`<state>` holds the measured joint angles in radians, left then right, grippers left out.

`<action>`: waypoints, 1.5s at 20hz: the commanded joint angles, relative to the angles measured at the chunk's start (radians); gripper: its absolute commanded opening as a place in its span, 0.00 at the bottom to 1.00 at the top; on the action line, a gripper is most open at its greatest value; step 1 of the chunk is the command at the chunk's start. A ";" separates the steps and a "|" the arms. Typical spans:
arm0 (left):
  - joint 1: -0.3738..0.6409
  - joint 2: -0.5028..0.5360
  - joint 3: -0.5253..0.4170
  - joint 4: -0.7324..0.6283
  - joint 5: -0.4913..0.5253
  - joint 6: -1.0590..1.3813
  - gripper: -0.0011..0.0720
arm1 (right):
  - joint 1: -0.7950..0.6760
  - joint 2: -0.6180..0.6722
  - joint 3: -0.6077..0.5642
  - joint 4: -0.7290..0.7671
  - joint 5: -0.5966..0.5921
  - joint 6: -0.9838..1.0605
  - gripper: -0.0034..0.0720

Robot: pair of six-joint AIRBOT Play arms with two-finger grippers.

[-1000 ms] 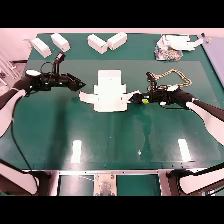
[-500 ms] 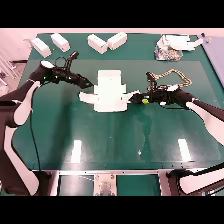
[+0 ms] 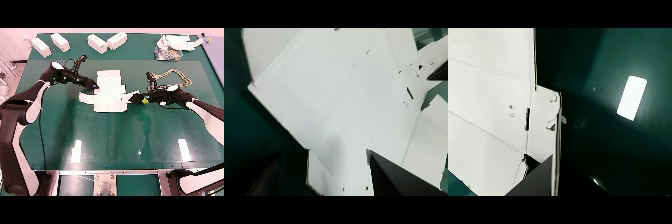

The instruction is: Fold the box and place the chain.

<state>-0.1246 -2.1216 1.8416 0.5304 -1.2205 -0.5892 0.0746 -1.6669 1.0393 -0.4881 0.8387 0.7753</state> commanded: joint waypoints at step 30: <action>-0.008 -0.081 0.008 -0.124 -0.061 0.167 0.19 | 0.000 0.000 0.001 -0.003 -0.001 -0.028 0.06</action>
<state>-0.1329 -2.1971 1.8488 0.4160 -1.2865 -0.4580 0.0746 -1.6669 1.0393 -0.4915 0.8379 0.7502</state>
